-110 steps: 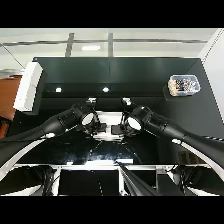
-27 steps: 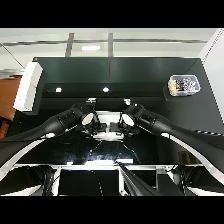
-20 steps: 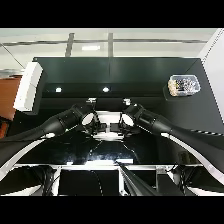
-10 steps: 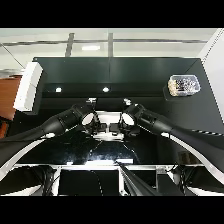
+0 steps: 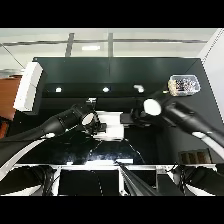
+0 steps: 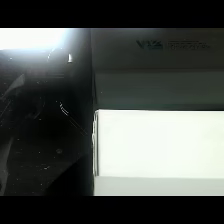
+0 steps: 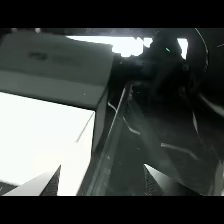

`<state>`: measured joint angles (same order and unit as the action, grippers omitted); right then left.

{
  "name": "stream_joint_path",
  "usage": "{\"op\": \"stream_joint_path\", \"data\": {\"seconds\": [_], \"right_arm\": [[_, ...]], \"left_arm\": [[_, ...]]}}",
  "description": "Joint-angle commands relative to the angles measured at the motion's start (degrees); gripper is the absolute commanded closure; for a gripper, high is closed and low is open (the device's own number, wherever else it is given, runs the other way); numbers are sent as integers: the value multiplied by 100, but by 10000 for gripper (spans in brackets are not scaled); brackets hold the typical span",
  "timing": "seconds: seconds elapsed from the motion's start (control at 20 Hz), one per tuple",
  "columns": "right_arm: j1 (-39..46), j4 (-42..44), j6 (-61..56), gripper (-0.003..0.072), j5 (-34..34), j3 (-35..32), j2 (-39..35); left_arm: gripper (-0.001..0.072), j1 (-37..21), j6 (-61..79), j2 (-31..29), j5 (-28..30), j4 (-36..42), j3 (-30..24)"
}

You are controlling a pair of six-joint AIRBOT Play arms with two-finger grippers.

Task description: Fold the box and place the chain.

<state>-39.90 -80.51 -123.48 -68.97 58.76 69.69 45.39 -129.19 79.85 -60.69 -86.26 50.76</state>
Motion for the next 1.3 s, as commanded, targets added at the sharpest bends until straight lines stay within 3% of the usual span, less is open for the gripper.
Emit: {"op": "stream_joint_path", "data": {"seconds": [0.0, 0.2, 0.35, 0.5, 0.55, 0.75, 1.15, 1.25], "right_arm": [[592, 374, 1036, 62, 57, 4, -844], [1587, 227, 1425, 62, 597, 4, -1510], [2483, -796, 1419, 61, 791, -9, -1484], [3615, -1213, 1355, 59, 1628, -28, -1338], [4011, -1180, 1401, -34, 1886, -28, -1204], [5128, 560, 2664, -34, 2769, 72, -260], [5543, 514, 2262, -34, 2271, 1991, 2271], [5543, -22, 1631, 57, 2146, 2341, 2594]], "left_arm": [[678, 4, 2, 2, 11, 0, 0], [678, 4, 2, 2, -7, 0, 0], [678, 4, 2, 2, -7, -2, 0], [678, 4, 0, 2, 9, -2, 0], [678, 4, 0, 2, 20, -2, 0], [678, 4, 4, 2, -70, 0, 0], [678, 4, 0, 2, -90, 0, 0], [678, 2, -2, 2, -90, 0, 0]]}}
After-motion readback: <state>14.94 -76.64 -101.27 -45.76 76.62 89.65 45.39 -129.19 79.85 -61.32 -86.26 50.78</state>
